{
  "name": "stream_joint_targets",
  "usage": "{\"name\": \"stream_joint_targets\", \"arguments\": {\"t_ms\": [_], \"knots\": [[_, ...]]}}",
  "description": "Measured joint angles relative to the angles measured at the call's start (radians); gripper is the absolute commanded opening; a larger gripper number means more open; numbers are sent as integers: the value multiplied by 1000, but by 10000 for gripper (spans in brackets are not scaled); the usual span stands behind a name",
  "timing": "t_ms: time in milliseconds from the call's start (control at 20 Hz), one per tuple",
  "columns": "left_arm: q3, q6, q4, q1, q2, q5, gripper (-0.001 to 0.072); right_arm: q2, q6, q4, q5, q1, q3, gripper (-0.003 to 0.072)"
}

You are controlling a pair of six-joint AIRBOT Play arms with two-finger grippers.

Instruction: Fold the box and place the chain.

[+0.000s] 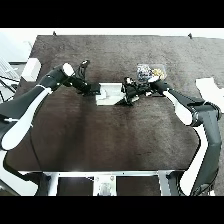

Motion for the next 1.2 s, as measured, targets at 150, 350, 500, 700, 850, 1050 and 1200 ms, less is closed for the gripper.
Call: {"name": "stream_joint_targets", "arguments": {"t_ms": [150, 350, 500, 700, 850, 1050, 1200], "knots": [[3, -42, 32, -18, 0, 13, 384, 0, 0, 0, 0, 0, 0, 482], [5, -110, 81, -42, 0, 19, 383, 0, 0, 0, 0, 0, 0, 482], [5, -158, 116, -56, -2, 21, 383, 0, 0, 0, 0, 0, 0, 482], [29, -205, 153, -68, -26, 15, 383, 0, 1, 0, 0, 0, 0, 482], [88, -244, 206, -82, -72, -28, 384, 0, 0, 0, 0, 0, 0, 482], [145, -280, 266, -93, -114, -83, 383, 0, 0, 0, 0, 0, 0, 482], [168, -298, 302, -99, -128, -98, 383, 0, -1, 0, 0, 0, 0, 482]]}}
